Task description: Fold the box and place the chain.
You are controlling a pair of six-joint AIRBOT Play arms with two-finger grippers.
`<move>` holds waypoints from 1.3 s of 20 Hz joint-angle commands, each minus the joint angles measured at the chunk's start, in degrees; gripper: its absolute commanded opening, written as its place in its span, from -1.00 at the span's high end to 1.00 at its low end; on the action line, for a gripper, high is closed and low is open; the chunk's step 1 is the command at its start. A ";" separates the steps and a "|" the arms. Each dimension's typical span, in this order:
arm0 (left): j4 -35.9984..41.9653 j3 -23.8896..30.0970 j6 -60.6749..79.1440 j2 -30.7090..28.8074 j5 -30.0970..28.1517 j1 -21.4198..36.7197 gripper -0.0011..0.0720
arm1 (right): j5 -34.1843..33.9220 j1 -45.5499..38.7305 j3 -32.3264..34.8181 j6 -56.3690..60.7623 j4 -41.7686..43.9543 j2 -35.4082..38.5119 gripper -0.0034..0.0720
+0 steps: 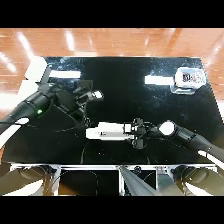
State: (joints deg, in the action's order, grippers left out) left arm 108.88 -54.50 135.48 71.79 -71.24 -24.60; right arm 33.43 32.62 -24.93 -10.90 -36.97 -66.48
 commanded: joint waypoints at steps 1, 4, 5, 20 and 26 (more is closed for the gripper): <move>-0.42 0.96 -6.91 -4.98 -0.76 3.06 -0.74 | -0.28 0.00 0.04 0.48 -0.13 -0.04 -0.42; 3.04 6.19 -8.48 -10.47 1.49 2.97 -0.74 | -0.28 0.00 0.04 0.50 -0.13 -0.04 -0.42; 5.38 8.44 -8.48 -12.15 2.58 2.97 -0.74 | -0.28 0.00 0.04 0.50 -0.13 -0.04 -0.42; 16.11 19.76 -8.44 -16.17 41.44 -23.41 0.92 | -0.28 0.00 0.04 0.48 -0.13 -0.04 -0.41; 16.15 20.76 -8.50 -12.39 70.05 -30.16 0.92 | -0.28 0.00 0.04 0.48 -0.13 -0.04 -0.41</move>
State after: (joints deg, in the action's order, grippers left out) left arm 125.16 -34.09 127.07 57.30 -15.81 -52.03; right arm 33.12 32.62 -24.93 -10.41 -37.10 -66.48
